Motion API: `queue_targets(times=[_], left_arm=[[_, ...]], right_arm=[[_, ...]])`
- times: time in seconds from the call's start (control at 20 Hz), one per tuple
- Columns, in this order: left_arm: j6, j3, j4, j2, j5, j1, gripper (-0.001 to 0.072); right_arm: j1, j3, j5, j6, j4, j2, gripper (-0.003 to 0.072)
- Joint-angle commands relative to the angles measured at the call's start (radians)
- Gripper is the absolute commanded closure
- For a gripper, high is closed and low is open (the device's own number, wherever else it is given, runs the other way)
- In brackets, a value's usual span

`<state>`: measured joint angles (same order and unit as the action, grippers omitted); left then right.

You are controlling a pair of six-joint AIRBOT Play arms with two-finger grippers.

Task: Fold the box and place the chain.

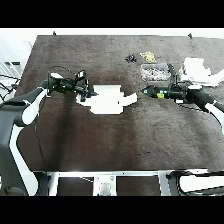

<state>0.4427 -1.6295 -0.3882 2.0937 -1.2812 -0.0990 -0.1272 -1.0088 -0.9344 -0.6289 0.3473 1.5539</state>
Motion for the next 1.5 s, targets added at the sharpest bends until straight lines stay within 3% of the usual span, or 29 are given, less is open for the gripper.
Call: queue_targets(times=[0.0, 0.35, 0.45, 0.5, 0.6, 0.7, 0.95, 1.45], left_arm=[[0.011, 0.001, 0.001, 0.000, 0.017, 0.000, 0.0689], [0.010, 0.001, 0.004, 0.000, 0.016, 0.000, 0.0689], [0.010, 0.001, 0.004, 0.000, 0.017, 0.000, 0.0689], [0.010, 0.001, 0.004, 0.000, 0.017, 0.000, 0.0689], [0.010, 0.001, 0.004, 0.000, 0.016, 0.000, 0.0689], [0.010, 0.001, 0.004, 0.000, 0.022, 0.000, 0.0689], [0.010, 0.001, 0.005, 0.000, 0.022, 0.000, 0.0689], [0.010, 0.001, 0.005, 0.000, 0.022, 0.000, 0.0689]], right_arm=[[0.000, 0.002, 0.002, 0.082, -0.034, -0.003, 0.0465], [0.033, 0.036, -0.066, 0.159, -0.060, -0.200, 0.0467], [0.085, 0.068, -0.066, 0.311, -0.059, -0.250, 0.0461], [0.113, 0.074, -0.065, 0.389, -0.059, -0.251, 0.0407], [0.169, 0.081, -0.050, 0.570, -0.040, -0.241, 0.0079], [0.239, 0.084, 0.003, 0.658, 0.079, -0.237, 0.0075], [0.421, 0.084, 0.173, 0.660, 0.427, -0.175, 0.0076], [0.525, 0.084, 0.361, 0.655, 0.465, -0.038, 0.0076]])
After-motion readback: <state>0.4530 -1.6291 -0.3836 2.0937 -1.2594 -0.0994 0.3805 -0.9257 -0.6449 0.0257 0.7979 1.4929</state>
